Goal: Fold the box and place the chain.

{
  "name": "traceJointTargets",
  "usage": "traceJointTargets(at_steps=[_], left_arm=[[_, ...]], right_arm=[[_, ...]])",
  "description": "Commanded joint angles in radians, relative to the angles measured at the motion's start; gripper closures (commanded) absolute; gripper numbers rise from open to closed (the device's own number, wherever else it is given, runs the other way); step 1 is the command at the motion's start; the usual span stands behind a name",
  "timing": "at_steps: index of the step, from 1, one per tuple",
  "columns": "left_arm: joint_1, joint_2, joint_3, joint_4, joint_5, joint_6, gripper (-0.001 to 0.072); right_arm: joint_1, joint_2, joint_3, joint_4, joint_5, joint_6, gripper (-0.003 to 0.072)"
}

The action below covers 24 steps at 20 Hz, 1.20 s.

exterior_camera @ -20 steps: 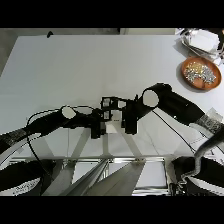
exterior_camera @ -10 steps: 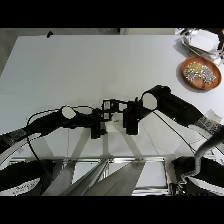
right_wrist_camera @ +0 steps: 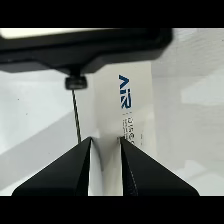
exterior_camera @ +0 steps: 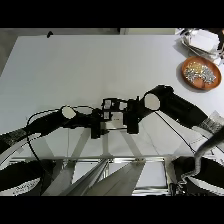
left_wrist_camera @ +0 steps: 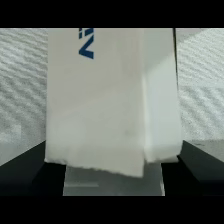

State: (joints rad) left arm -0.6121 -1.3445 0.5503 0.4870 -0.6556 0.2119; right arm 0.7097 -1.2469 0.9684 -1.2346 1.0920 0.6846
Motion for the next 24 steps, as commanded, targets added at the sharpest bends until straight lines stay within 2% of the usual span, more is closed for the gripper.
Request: traceJointTargets(at_steps=[1, 5, 16, 17, 19, 24], left_arm=[[0.0, 0.0, 0.0, 0.0, 0.0, 0.0, 0.0573], [0.0, 0.0, 0.0, 0.0, 0.0, 0.0, 0.0573], [0.0, 0.0, 0.0, 0.0, 0.0, 0.0, 0.0573], [0.0, 0.0, 0.0, 0.0, 0.0, 0.0, 0.0573], [0.0, 0.0, 0.0, 0.0, 0.0, 0.0, 0.0573], [0.0, 0.0, 0.0, 0.0, 0.0, 0.0, 0.0573]], right_arm=[[0.001, 0.002, -0.011, 0.0, -0.036, 0.013, 0.0513], [0.001, 0.001, -0.03, 0.0, -0.084, 0.049, 0.0513], [0.019, 0.0, -0.078, 0.009, -0.071, 0.051, 0.0502], [0.023, 0.0, -0.078, 0.009, -0.071, 0.051, 0.0476], [0.023, 0.007, -0.078, 0.012, -0.076, 0.051, 0.0376], [0.011, 0.051, -0.077, 0.06, -0.098, 0.048, 0.0363]])
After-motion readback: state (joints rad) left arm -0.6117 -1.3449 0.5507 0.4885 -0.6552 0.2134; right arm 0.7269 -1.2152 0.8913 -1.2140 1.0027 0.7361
